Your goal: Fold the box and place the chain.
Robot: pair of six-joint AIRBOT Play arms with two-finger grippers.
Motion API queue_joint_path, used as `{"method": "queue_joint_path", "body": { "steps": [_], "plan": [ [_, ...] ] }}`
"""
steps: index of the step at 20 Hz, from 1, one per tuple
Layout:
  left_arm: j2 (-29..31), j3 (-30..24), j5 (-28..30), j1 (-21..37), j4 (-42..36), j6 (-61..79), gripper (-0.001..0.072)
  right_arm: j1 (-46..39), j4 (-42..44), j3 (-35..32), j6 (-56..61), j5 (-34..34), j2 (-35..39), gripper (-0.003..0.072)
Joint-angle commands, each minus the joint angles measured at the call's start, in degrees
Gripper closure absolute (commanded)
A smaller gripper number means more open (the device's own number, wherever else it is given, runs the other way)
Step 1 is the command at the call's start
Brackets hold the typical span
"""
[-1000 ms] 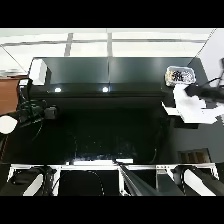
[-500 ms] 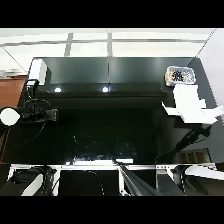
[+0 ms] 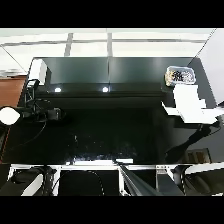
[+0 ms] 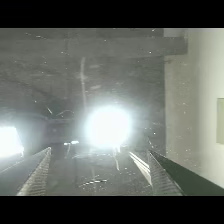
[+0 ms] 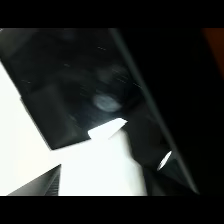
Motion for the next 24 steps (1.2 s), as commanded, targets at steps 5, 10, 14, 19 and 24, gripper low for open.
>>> {"method": "queue_joint_path", "body": {
  "steps": [5,10,14,19,24],
  "plan": [
    [-0.04,0.04,0.00,-0.02,-0.87,-0.61,0.0000,4.26,-1.33,3.26,-4.68,3.17,-1.01,0.0668],
    [-0.04,0.04,0.15,0.00,-0.85,-0.55,0.0000,6.38,5.31,-2.23,-4.61,3.04,8.15,0.0670],
    [-0.04,0.04,1.60,-0.07,-1.49,-0.55,0.0021,10.86,10.82,-20.04,-4.59,-7.74,23.45,0.0670],
    [-0.07,0.04,4.96,-0.11,-8.20,-0.07,0.0020,24.15,19.08,-45.97,-5.25,-23.71,44.76,0.0670],
    [-2.45,0.04,4.94,-0.11,-12.04,2.58,0.0020,43.10,37.70,-65.72,-5.25,-42.73,56.78,0.0670]
  ]
}}
